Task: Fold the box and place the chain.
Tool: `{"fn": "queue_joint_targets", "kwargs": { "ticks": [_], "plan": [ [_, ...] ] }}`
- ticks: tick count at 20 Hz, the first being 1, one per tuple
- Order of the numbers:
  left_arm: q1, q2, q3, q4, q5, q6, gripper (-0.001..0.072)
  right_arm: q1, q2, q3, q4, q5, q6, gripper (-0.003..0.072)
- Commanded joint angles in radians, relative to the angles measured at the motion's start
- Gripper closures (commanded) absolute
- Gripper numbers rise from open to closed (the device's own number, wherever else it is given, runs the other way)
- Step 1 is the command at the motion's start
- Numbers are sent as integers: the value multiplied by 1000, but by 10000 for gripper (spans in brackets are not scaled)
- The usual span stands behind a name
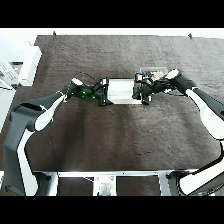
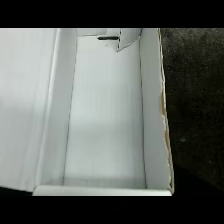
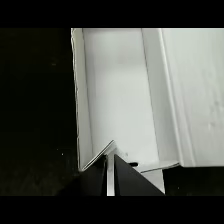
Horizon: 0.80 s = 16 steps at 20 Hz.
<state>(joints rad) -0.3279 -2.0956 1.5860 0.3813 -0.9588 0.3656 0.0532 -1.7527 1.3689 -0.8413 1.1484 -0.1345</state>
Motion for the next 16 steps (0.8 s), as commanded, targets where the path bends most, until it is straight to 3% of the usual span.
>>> {"fn": "queue_joint_targets", "kwargs": {
  "ticks": [1, 7, 11, 16],
  "plan": [
    [0, 0, 0, 0, 1, 1, 182, -6, 70, 1, -135, 54, 135, 680],
    [0, 0, 0, 0, 1, 1, 182, -142, 207, 1, -49, 54, 385, 683],
    [0, -1, 0, 0, 1, 1, 182, -290, 164, -30, 32, 15, 663, 683],
    [0, 0, 0, 0, 0, 1, 182, -330, 53, -48, 38, 14, 821, 683]
  ]
}}
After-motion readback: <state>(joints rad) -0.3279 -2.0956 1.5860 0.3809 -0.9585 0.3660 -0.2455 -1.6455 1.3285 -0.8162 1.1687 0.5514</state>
